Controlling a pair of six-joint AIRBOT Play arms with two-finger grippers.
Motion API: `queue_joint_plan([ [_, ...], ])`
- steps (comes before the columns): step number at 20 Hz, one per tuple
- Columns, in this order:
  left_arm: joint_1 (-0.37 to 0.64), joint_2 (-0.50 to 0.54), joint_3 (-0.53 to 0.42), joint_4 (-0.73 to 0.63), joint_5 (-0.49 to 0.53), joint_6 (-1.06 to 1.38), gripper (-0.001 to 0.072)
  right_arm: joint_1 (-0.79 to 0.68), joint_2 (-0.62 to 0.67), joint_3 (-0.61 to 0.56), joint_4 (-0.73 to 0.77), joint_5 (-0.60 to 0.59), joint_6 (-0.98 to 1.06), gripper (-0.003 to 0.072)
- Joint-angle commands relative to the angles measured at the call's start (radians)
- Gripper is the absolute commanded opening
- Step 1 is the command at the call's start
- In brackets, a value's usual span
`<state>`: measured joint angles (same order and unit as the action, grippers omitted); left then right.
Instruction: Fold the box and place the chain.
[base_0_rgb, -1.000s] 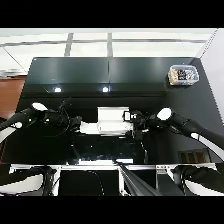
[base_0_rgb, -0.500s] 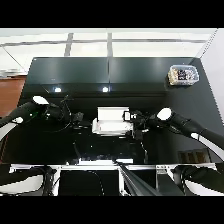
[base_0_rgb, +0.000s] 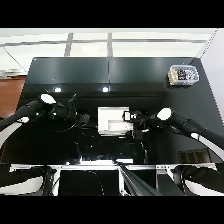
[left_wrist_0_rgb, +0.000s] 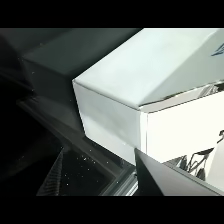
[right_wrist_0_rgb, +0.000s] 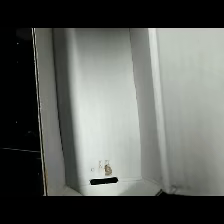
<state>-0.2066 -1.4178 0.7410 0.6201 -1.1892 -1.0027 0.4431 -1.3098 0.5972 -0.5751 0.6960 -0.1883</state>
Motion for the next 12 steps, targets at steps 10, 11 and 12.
queue_joint_plan([
  [10,-0.026,0.0,0.119,0.066,-0.105,-0.155,0.0503,0.0,0.0,0.0,0.001,-0.001,0.0,0.0189],
  [11,-0.03,0.0,0.119,0.082,-0.101,-0.169,0.0503,0.0,0.0,0.0,0.001,-0.001,0.001,0.0189],
  [12,-0.034,0.0,0.119,0.091,-0.094,-0.184,0.0503,0.0,0.0,0.0,0.001,-0.001,0.001,0.0189],
])
